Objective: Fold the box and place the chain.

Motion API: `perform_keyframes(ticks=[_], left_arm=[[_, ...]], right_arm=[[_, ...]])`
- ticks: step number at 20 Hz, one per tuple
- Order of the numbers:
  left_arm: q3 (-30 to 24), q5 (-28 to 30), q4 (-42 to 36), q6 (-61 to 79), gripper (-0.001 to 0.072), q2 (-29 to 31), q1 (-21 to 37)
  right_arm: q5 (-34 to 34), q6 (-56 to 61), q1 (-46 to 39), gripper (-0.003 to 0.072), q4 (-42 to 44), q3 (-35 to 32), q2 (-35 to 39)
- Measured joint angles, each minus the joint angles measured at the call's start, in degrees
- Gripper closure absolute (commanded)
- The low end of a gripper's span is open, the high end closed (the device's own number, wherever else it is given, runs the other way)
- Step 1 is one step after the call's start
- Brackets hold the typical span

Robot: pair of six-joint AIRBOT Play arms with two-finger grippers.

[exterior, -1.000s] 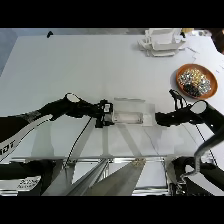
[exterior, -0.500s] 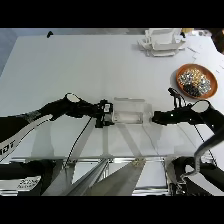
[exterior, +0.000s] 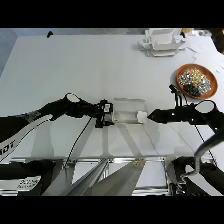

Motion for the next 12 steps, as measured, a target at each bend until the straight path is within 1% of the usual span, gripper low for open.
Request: perform_keyframes(ticks=[1, 2, 5, 6, 8, 9, 12], left_arm=[[0.0, 0.0, 0.0, 0.0, 0.0623, 0.0, 0.0], [0.0, 0.0, 0.0, 0.0, 0.0623, 0.0, 0.0], [0.0, 0.0, 0.0, 0.0, 0.0623, 0.0, 0.0], [0.0, 0.0, 0.0, 0.0, 0.0623, 0.0, 0.0], [0.0, 0.0, 0.0, 0.0, 0.0623, 0.0, 0.0], [0.0, 0.0, 0.0, 0.0, 0.0623, 0.0, 0.0], [0.0, 0.0, 0.0, 0.0, 0.0623, 0.0, 0.0]], right_arm=[[0.2, -0.6, 0.0, 0.0399, 0.7, 0.0, 0.2], [0.4, -1.0, 0.0, 0.0385, 1.2, 0.0, 0.4], [0.6, -1.8, 0.2, 0.0385, 2.2, 0.0, 0.6], [0.4, -2.1, 0.5, 0.0363, 2.4, 0.0, 0.6], [-0.4, -2.3, 1.7, 0.0271, 2.7, 0.0, 0.5], [-1.1, -2.4, 2.5, 0.0248, 3.0, 0.0, 0.5], [-3.7, -0.7, 5.5, 0.0248, 2.5, 0.0, 0.5]])
